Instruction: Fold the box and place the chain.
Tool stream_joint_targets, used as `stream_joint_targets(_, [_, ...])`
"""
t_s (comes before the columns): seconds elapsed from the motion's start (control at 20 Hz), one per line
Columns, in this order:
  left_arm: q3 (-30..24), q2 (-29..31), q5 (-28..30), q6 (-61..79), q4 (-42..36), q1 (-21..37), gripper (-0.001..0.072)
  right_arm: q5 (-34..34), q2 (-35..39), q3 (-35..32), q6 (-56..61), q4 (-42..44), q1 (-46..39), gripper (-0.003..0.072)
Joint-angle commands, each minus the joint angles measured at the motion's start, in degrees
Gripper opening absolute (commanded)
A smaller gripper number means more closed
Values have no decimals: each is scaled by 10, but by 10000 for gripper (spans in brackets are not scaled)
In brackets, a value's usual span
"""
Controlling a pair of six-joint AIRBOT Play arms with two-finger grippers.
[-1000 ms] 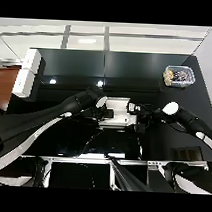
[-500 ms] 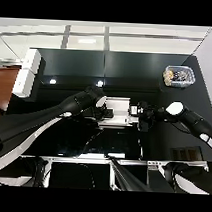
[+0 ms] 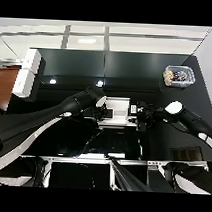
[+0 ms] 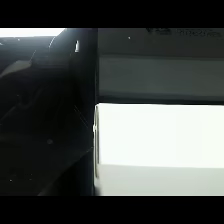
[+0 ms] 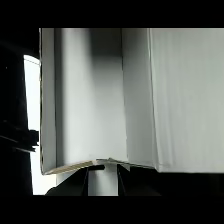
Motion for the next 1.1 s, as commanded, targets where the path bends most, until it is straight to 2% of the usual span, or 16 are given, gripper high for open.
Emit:
stream_joint_targets(0.0, [0, 0, 2, 0, 0, 0, 31, -16, -17, 0, 6, 59, 32, 201])
stream_joint_targets(0.15, [0, 0, 1, 0, -1, 0, 31, -43, -30, 0, 16, 61, 48, 201])
stream_joint_targets(0.35, [0, 0, 2, 0, -2, 0, 30, -40, -30, 0, 46, 56, 43, 200])
stream_joint_targets(0.4, [0, 0, 2, 0, -2, 0, 31, -40, -30, 0, 54, 57, 43, 223])
stream_joint_targets(0.45, [0, 0, 2, -1, -2, 0, 30, -41, -30, 0, 58, 57, 43, 463])
stream_joint_targets(0.5, [0, 0, 2, -1, -2, 0, 30, -33, -29, 0, 58, 50, 42, 363])
stream_joint_targets(0.55, [0, 0, 2, 0, -2, 0, 30, -29, -29, 0, 60, 44, 42, 168])
stream_joint_targets(0.65, [0, 0, 2, 0, -2, 0, 30, -31, -29, 0, 71, 45, 42, 469])
stream_joint_targets(0.7, [0, 0, 2, -1, -2, 0, 30, -28, -29, 0, 81, 33, 42, 271])
stream_joint_targets(0.75, [0, 0, 2, 0, -2, 0, 31, -29, -27, 0, 102, 20, 42, 4])
stream_joint_targets(0.85, [0, 0, 2, 0, -2, 0, 30, -28, -10, 1, 216, -4, 33, 8])
stream_joint_targets(0.9, [0, 0, 2, 0, -2, 0, 30, -16, 10, 5, 314, -32, 20, 7])
stream_joint_targets(1.05, [0, 0, 4, -1, -1, 2, 30, 79, 85, 49, 599, -227, -52, 7])
